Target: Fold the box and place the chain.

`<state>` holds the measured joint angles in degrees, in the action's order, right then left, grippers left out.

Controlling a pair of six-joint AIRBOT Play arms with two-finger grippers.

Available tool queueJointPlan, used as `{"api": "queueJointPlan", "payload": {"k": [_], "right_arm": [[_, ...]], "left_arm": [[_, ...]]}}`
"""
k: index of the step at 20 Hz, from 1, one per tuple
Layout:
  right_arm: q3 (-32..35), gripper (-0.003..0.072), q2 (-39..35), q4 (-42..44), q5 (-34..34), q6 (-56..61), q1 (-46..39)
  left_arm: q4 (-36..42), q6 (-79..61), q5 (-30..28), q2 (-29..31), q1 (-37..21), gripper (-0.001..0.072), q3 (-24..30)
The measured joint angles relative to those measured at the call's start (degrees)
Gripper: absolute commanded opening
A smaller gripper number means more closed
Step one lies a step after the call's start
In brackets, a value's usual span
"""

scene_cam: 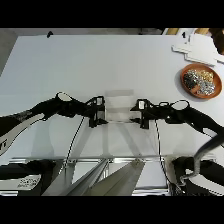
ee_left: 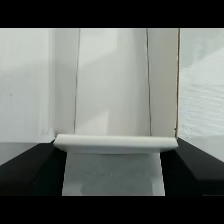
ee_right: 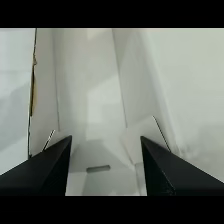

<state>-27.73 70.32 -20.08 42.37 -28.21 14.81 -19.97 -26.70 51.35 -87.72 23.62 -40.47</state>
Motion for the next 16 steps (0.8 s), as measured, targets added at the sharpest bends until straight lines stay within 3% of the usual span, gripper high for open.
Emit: {"api": "queueJointPlan", "payload": {"k": [1, 5, 6, 12, 16], "right_arm": [[0.0, 0.0493, -0.55, 0.0, 0.04, 1.27, -0.22], [0.0, 0.0055, -4.9, -4.33, 0.28, 10.88, -0.66], [0.0, 0.0016, -6.49, -7.02, 0.74, 14.99, -0.68], [0.04, 0.0015, -17.7, -27.41, 3.43, 46.29, -2.78], [0.04, 0.0016, -21.97, -30.53, 3.13, 63.34, -8.22]], "left_arm": [[0.02, -0.02, 0.02, 0.0, 0.0, 0.0151, 0.0], [-0.28, -0.17, 0.57, 0.0, 0.02, 0.0151, 0.0], [-0.35, -0.26, 0.63, 0.0, 0.02, 0.0151, 0.0], [-0.28, -0.26, 0.46, 0.0, 0.04, 0.0151, 0.0], [-0.24, -0.26, 0.37, 0.0, 0.04, 0.0151, 0.0]]}}
